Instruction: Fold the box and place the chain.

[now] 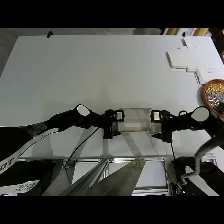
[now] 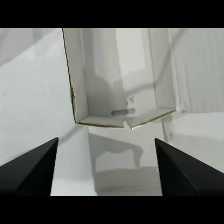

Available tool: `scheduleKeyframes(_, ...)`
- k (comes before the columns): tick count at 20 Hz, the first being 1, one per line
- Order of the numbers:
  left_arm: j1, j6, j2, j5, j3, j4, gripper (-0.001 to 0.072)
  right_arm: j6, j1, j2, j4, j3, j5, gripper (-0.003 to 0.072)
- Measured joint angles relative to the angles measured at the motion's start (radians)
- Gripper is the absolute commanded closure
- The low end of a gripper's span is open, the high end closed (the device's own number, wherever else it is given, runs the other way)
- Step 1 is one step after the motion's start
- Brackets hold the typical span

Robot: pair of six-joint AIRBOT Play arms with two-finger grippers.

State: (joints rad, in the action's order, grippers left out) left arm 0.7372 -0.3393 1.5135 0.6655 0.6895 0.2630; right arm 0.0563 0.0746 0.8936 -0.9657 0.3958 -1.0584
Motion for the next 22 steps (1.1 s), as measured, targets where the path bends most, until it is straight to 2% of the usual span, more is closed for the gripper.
scheduleKeyframes(3,0.000,0.000,0.000,-0.002,0.000,0.000,0.0456,-0.032,0.000,-0.076,0.016,0.000,-0.014,0.0386)
scheduleKeyframes(5,0.000,0.000,0.000,-0.002,0.000,0.000,0.0457,-0.042,0.000,-0.117,0.063,0.000,-0.014,0.0474)
scheduleKeyframes(7,0.000,0.000,0.000,-0.002,0.000,0.000,0.0456,-0.049,0.000,-0.140,0.131,0.000,0.009,0.0657)
scheduleKeyframes(11,0.000,0.000,0.000,-0.003,0.000,0.000,0.0457,-0.052,0.000,-0.138,0.330,0.000,0.161,0.0669)
scheduleKeyframes(14,0.000,0.001,0.000,-0.003,0.000,-0.001,0.0456,-0.051,0.000,-0.068,0.448,0.000,0.290,0.0669)
scheduleKeyframes(19,0.000,0.000,0.000,-0.003,0.000,-0.001,0.0456,-0.050,0.000,0.110,0.505,0.000,0.373,0.0670)
scheduleKeyframes(22,0.000,0.000,0.000,-0.003,0.000,0.000,0.0457,-0.054,0.000,0.158,0.512,0.001,0.384,0.0670)
